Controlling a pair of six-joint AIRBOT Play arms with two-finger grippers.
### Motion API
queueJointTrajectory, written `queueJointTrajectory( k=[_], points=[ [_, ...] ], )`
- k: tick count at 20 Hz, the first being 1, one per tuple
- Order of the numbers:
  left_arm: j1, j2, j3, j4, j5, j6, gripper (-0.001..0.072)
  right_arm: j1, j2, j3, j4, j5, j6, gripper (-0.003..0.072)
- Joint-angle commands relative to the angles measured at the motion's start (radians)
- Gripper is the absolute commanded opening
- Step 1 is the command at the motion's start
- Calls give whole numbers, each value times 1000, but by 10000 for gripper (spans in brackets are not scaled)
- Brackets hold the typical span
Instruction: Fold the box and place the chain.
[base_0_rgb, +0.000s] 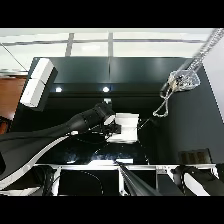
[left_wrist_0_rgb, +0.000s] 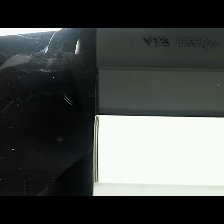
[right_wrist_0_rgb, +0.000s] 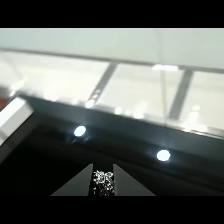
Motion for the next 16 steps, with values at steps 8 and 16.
queueJointTrajectory(
  k=[8,16],
  points=[
    [0,0,0,0,-1,0,29,298,45,-38,-95,237,-3,34],
    [0,0,0,0,-2,0,29,425,85,-169,-135,227,-3,33]
  ],
)
